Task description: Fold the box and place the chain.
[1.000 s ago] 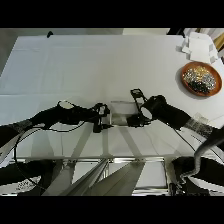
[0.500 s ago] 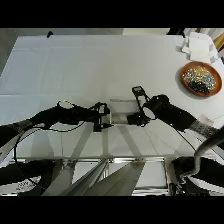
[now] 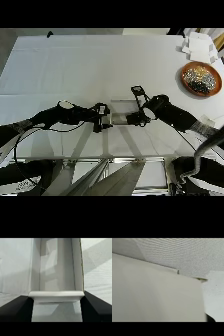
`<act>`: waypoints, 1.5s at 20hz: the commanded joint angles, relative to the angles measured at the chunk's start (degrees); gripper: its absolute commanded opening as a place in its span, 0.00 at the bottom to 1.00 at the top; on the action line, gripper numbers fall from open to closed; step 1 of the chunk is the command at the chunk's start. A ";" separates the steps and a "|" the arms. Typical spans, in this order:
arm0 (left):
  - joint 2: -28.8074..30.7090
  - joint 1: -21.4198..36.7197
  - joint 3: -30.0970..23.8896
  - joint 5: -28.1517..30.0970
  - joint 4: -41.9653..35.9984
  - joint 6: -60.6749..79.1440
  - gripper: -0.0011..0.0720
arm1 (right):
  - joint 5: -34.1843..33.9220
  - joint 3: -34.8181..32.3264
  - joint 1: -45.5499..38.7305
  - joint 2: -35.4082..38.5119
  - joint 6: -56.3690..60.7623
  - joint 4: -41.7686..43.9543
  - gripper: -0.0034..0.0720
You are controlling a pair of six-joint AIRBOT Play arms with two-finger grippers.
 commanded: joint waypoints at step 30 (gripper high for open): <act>0.00 0.00 0.00 0.11 -0.07 -0.09 0.11 | -0.55 30.73 -65.40 -20.76 -32.72 0.28 0.29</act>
